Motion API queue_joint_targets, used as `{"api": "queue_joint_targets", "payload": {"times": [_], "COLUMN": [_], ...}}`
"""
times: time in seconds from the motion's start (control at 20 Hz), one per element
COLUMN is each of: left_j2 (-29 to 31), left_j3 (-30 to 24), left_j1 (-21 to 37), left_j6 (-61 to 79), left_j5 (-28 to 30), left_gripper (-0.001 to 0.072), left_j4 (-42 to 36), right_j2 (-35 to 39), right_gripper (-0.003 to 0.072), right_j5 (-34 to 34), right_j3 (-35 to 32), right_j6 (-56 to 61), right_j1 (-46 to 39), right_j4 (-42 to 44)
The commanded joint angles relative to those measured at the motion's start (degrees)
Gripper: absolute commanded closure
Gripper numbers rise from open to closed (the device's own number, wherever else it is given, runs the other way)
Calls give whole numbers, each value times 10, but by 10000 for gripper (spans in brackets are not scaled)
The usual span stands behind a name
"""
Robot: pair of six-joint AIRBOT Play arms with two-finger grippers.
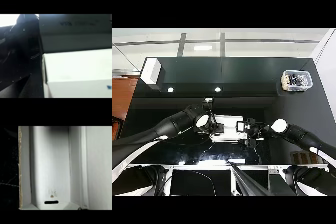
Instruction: Fold the box and place the chain.
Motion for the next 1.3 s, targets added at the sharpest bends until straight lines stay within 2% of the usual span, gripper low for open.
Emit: {"api": "queue_joint_targets", "payload": {"times": [0.0,0.1,0.15,0.2,0.5,0.55,0.75,0.8,0.95,1.2,1.25], "left_j2": [-16,-16,-16,-17,-23,-23,-23,-23,-23,-23,-23], "left_j3": [15,16,16,16,16,16,16,16,16,17,17], "left_j1": [0,0,0,0,-11,-13,-13,-13,-14,-13,-13], "left_j6": [-1,-2,-3,-3,-16,-16,-16,-16,-17,-16,-16], "left_j5": [-24,-23,-22,-21,-14,-11,-7,-7,-5,-4,-5], "left_gripper": [234,300,368,383,386,427,442,523,684,677,584], "left_j4": [2,2,2,2,7,9,9,9,9,5,4], "right_j2": [0,0,0,0,0,0,0,0,0,0,0], "right_gripper": [392,392,392,392,392,392,392,392,392,392,392], "right_j5": [1,1,1,1,1,1,1,1,1,1,1], "right_j3": [0,0,0,0,0,0,0,0,0,0,0], "right_j6": [0,0,0,0,0,0,0,0,0,0,0], "right_j1": [0,0,0,0,0,0,0,0,0,0,0], "right_j4": [0,0,0,0,0,0,0,0,0,0,0]}}
